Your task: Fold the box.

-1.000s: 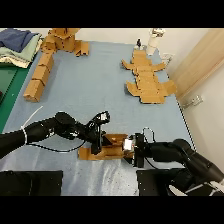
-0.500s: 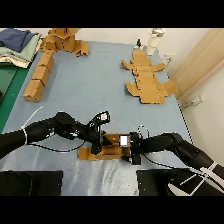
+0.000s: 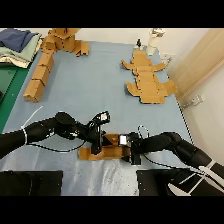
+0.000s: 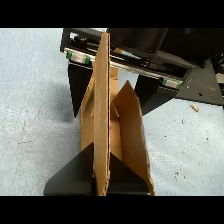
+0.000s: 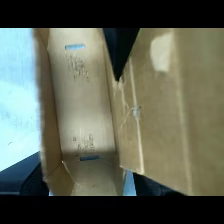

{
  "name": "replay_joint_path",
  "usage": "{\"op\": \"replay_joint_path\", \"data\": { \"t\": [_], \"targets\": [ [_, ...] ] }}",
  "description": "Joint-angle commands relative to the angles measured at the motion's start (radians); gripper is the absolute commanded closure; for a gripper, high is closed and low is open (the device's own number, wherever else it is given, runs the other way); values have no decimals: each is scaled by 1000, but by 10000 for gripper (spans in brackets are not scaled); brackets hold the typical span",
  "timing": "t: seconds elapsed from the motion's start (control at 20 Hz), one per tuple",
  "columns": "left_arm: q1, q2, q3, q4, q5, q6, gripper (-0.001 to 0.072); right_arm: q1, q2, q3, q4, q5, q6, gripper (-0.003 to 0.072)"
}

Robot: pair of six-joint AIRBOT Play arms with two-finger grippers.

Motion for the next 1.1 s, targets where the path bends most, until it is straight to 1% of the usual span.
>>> {"op": "replay_joint_path", "data": {
  "t": [0.0,0.35,0.45,0.55,0.6,0.65,1.05],
  "targets": [
    [0,0,0,0,0,0,697,0,-46,-1,7,-4,-2,-21],
    [0,0,0,0,0,0,697,0,-48,-1,5,-5,-9,-10],
    [0,0,-1,0,0,0,697,0,-48,-1,5,-6,-9,53],
    [0,0,-1,0,0,0,697,0,-48,-1,0,-14,-9,65],
    [0,0,0,0,0,0,697,0,-48,-1,-3,-25,-9,158],
    [0,0,-1,0,0,0,697,0,-48,-1,-7,-28,-9,192],
    [0,0,-1,0,0,0,697,0,-48,-1,-12,-21,-8,187]
  ]
}}
